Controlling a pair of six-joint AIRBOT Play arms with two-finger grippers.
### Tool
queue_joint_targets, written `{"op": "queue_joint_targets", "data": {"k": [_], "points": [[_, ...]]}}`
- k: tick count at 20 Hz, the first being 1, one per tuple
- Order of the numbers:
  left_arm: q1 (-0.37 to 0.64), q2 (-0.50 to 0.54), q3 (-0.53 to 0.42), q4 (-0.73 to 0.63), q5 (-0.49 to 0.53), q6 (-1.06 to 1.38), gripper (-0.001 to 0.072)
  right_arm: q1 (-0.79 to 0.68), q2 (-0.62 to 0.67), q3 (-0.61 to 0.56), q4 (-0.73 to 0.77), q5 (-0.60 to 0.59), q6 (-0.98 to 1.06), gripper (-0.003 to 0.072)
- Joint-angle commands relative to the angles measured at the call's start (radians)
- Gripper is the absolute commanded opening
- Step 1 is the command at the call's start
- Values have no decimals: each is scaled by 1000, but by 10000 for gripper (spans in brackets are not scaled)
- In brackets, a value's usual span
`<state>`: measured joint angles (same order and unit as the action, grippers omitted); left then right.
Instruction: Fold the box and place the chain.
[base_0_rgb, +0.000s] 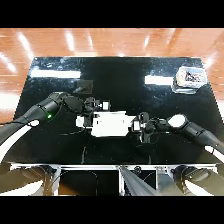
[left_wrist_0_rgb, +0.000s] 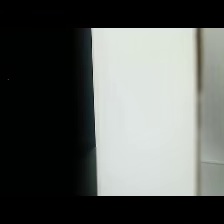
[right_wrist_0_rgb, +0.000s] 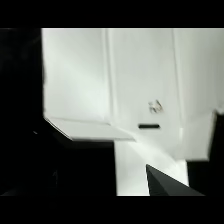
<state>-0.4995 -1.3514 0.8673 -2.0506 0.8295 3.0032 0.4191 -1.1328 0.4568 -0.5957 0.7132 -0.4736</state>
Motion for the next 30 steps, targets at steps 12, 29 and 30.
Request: {"op": "queue_joint_targets", "data": {"k": [12, 29, 30], "points": [[0, 0, 1, 0, 5, 0, 19, 174, 33, -1, 237, -276, 134, 610], [0, 0, 1, 0, 4, 0, 19, 167, 54, -1, 195, -359, 196, 611], [0, 0, 1, 0, 4, 0, 20, 167, 58, -1, 195, -360, 196, 611]]}}
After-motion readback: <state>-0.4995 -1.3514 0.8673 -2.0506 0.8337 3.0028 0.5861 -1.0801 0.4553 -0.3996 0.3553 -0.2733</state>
